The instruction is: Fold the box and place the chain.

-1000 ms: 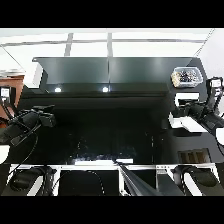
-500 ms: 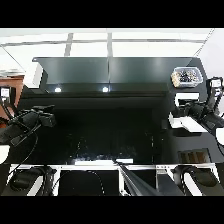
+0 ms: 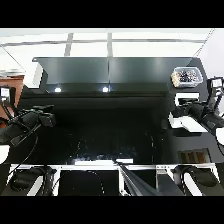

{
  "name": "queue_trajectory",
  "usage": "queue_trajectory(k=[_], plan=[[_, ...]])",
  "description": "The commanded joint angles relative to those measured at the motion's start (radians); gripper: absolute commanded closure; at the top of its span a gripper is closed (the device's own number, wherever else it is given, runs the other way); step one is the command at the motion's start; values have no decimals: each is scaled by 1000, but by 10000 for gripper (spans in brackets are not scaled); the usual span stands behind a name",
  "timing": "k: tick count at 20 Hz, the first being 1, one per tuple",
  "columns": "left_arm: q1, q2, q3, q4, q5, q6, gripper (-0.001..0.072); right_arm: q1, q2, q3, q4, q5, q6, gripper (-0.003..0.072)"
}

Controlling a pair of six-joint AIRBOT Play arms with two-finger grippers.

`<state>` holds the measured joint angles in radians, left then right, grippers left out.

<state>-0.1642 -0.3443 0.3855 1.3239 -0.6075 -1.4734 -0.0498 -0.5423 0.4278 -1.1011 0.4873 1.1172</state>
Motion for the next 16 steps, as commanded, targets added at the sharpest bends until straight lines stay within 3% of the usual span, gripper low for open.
queue_trajectory(k=[1,6,7,8,9,10,11,12,16], plan=[[0,0,0,2,1,0,684,1,0,0,94,-8,0,674],[-1,-1,-2,-17,-26,0,684,0,-28,-1,95,-73,0,672],[-1,-8,-5,-45,5,0,684,0,-47,-2,95,-92,0,564],[-1,-27,-6,-53,49,0,684,0,-78,-1,98,-125,1,127],[-1,-61,-6,-54,85,0,682,0,-111,0,114,-131,3,-34],[-1,-104,0,-54,110,0,564,0,-135,6,122,-94,3,-34],[-1,-148,21,-53,102,0,231,-8,-157,20,113,-38,6,-34],[0,-201,56,-49,65,1,1,-29,-183,38,100,-1,23,-34],[1,-402,241,50,-228,-62,1,-240,-348,225,8,49,151,-34]])
